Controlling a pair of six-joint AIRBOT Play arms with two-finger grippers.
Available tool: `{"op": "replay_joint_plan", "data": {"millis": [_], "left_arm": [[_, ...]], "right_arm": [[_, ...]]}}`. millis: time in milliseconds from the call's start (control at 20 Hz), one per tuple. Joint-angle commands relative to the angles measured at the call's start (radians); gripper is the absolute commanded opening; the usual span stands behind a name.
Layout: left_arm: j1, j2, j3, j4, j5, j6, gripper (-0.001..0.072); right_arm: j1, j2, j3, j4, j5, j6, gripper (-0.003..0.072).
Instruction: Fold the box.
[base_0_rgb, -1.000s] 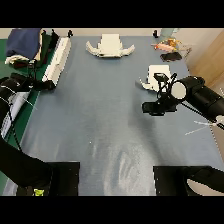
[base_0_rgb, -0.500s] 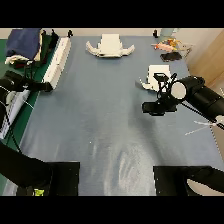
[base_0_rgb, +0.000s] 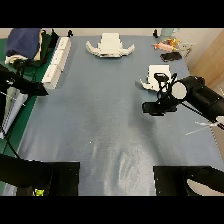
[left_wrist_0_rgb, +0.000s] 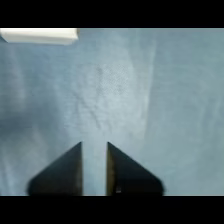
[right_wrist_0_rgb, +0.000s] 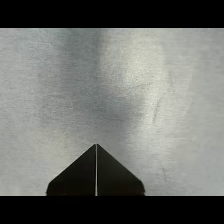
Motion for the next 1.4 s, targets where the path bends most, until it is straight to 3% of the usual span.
{"op": "replay_joint_plan", "data": {"millis": [0,100,400,700,900,1350], "left_arm": [[-0.032,0.024,0.002,-0.107,-0.216,-0.072,0.0016],[-0.100,0.047,-0.003,-0.137,-0.227,-0.073,0.0013],[-0.422,0.155,-0.055,-0.092,-0.064,-0.074,0.0012],[-0.662,0.355,-0.363,-0.057,0.231,-0.073,0.0011],[-0.742,0.446,-0.494,-0.058,0.359,-0.074,0.0014],[-0.758,0.448,-0.503,-0.059,0.341,-0.080,0.0017]], "right_arm": [[0.000,-0.001,0.000,0.000,0.001,0.000,0.0005],[0.000,-0.001,0.000,0.000,0.001,0.000,0.0005],[0.000,-0.001,0.000,0.000,0.001,0.000,0.0004],[0.000,-0.001,0.000,0.000,0.001,0.000,0.0005],[0.000,-0.001,0.000,0.000,0.001,0.000,0.0005],[0.000,-0.001,0.000,0.000,0.001,0.000,0.0004]]}}
